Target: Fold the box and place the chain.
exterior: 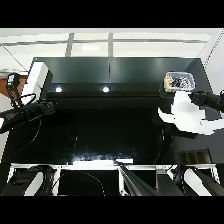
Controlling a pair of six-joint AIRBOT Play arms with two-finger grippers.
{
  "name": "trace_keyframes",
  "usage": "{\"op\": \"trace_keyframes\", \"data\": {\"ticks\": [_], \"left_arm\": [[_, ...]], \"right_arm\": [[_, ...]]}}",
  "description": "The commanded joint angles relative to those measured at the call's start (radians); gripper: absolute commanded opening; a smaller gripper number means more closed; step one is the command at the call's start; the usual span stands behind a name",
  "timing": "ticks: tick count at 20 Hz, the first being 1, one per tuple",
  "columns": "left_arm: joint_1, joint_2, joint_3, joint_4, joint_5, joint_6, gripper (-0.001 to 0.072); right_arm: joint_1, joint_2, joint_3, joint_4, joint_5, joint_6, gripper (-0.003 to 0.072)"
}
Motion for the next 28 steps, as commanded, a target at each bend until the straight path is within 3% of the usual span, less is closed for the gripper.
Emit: {"op": "trace_keyframes", "data": {"ticks": [1, 3, 4, 5, 6, 7, 8, 12, 16, 19, 20, 24, 26, 28], "left_arm": [[0.001, 0.000, 0.000, 0.000, 0.000, 0.001, 0.0030], [0.001, 0.000, 0.000, 0.000, 0.001, 0.000, 0.0060], [0.000, 0.000, 0.000, 0.000, 0.003, 0.000, 0.0246], [0.000, 0.000, 0.000, 0.000, 0.006, 0.000, 0.0544], [0.000, 0.000, 0.000, 0.001, 0.006, 0.000, 0.0705], [0.000, 0.000, 0.000, 0.000, 0.003, 0.000, 0.0705], [-0.001, 0.000, 0.000, 0.000, 0.000, 0.000, 0.0705], [-0.001, 0.000, 0.000, 0.000, 0.000, -0.002, 0.0705], [-0.001, 0.000, 0.000, 0.000, 0.000, -0.002, 0.0705], [-0.001, 0.000, 0.000, 0.000, 0.002, -0.002, 0.0705], [-0.001, 0.000, 0.000, 0.000, 0.003, -0.002, 0.0705], [-0.001, 0.000, 0.000, 0.000, 0.007, -0.002, 0.0705], [-0.001, 0.000, 0.000, 0.000, 0.006, -0.002, 0.0705], [-0.001, 0.000, 0.000, 0.000, 0.006, -0.002, 0.0705]], "right_arm": [[0.001, 0.000, -0.001, 0.001, 0.014, 0.000, 0.0029], [0.001, 0.000, -0.001, 0.000, 0.009, 0.001, 0.0030], [0.001, 0.000, -0.001, 0.000, 0.001, 0.001, 0.0031], [0.001, 0.000, -0.001, -0.005, -0.011, 0.001, 0.0033], [0.001, 0.000, -0.001, -0.012, -0.019, 0.001, 0.0149], [0.001, 0.000, -0.001, -0.026, -0.040, 0.006, 0.0628], [0.002, 0.000, -0.001, -0.038, -0.049, 0.005, 0.0698], [-0.002, 0.000, 0.003, -0.050, -0.050, 0.105, 0.0696], [-0.087, 0.000, 0.089, -0.229, 0.025, 0.439, 0.0694], [-0.227, -0.001, 0.164, -0.309, 0.018, 0.488, 0.0691], [-0.285, -0.001, 0.174, -0.347, 0.018, 0.492, 0.0654], [-0.525, -0.045, 0.174, -0.587, -0.033, 0.630, 0.0654], [-0.645, -0.099, 0.174, -0.595, -0.087, 0.650, 0.0656], [-0.718, -0.164, 0.174, -0.502, -0.137, 0.555, 0.0657]]}}
